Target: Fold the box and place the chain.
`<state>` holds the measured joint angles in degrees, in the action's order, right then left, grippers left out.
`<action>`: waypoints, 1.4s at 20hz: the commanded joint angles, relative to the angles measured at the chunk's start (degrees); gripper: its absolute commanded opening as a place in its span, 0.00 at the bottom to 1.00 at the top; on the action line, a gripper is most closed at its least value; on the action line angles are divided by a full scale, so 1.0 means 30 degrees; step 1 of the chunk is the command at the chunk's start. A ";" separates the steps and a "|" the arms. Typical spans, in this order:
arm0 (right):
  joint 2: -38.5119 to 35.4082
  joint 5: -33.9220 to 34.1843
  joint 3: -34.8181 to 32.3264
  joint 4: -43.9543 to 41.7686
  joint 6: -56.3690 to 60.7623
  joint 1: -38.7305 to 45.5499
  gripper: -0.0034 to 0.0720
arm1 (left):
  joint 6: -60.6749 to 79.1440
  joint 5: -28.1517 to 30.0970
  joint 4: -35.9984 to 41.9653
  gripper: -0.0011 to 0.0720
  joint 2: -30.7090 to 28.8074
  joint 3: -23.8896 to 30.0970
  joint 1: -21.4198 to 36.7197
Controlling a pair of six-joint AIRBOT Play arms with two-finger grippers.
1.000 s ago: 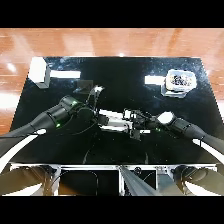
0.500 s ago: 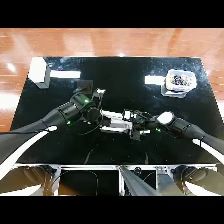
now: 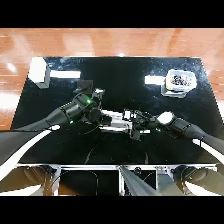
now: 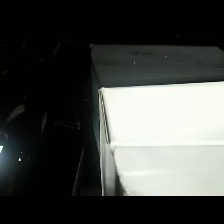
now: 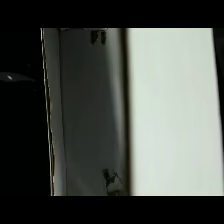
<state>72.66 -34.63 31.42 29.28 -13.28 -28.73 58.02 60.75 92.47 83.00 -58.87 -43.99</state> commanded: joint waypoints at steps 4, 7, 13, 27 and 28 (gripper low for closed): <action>-0.0007 -0.0015 0.0000 -0.0015 0.0007 -0.0007 0.63 | -0.0124 -0.0481 0.0401 0.44 0.0299 -0.0022 -0.0095; -0.0007 -0.0015 0.0000 -0.0015 0.0007 -0.0007 0.63 | -0.0124 -0.0481 0.0408 0.44 0.0488 -0.0022 -0.0095; -0.0007 -0.0015 0.0000 -0.0015 0.0007 -0.0007 0.63 | 0.0219 -0.0466 0.0852 0.15 0.0539 -0.0029 -0.0168; 0.0000 -0.0015 0.0000 -0.0007 0.0007 -0.0007 0.63 | 0.0321 -0.0233 0.0831 0.45 0.0546 -0.0729 -0.0430; -0.0007 -0.0015 0.0000 -0.0007 0.0007 -0.0007 0.63 | 0.0321 -0.0270 0.0838 0.44 0.0546 -0.0729 -0.0430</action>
